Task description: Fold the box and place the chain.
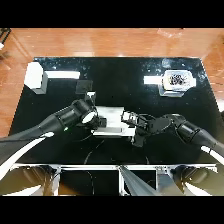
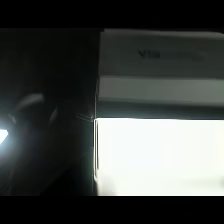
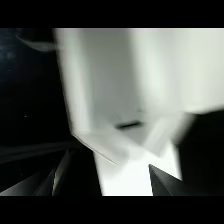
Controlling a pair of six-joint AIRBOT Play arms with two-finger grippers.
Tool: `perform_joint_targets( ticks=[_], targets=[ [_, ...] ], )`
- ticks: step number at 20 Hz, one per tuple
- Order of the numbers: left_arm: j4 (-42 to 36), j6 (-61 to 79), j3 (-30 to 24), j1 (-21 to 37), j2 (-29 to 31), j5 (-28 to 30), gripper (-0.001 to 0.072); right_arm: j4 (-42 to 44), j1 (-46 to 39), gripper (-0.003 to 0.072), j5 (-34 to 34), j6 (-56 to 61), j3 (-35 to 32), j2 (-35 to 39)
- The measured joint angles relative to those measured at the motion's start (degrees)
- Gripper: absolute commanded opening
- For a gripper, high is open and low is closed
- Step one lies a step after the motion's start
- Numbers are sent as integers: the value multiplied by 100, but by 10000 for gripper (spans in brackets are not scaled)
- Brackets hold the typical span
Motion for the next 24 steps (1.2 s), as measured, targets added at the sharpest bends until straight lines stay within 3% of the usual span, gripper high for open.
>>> perform_joint_targets(
  ticks=[6,14,22,23,24],
  targets=[
    [22,170,-743,280,509,356,15,-44,28,702,-2,-28,407,-17],
    [149,570,-879,382,590,802,15,-61,413,702,697,-894,485,-229],
    [247,730,-885,494,590,905,14,116,483,700,772,-1154,490,-531],
    [249,739,-885,498,592,907,15,190,483,602,800,-1228,490,-568],
    [249,743,-885,501,592,911,14,260,483,576,815,-1298,490,-605]
  ],
)
